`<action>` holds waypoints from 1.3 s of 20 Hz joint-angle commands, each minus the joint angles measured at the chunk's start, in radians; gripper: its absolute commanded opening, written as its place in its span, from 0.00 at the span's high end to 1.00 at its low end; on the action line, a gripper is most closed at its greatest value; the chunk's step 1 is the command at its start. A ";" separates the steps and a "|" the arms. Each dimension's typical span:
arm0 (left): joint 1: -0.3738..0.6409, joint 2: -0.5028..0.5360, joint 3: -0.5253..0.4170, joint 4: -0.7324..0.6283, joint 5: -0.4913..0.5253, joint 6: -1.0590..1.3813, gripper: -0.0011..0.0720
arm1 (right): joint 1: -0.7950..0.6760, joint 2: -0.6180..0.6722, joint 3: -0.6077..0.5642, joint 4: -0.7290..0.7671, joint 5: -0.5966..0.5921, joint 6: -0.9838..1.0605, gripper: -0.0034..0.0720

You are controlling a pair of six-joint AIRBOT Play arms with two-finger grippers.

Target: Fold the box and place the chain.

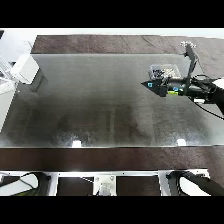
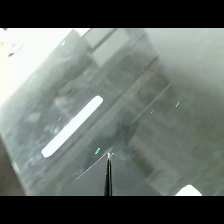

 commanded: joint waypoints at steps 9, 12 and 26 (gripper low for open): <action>-0.254 0.729 -0.813 -0.087 0.344 0.077 0.97 | -0.002 0.603 -0.274 -0.220 -0.398 0.060 0.96; -0.308 0.854 -0.984 -0.091 0.414 0.067 0.97 | -0.002 0.733 -0.400 -0.264 -0.412 0.060 0.96; -0.425 0.986 -1.344 -0.096 0.582 0.071 0.96 | -0.002 1.019 -0.821 -0.274 -0.549 0.059 0.95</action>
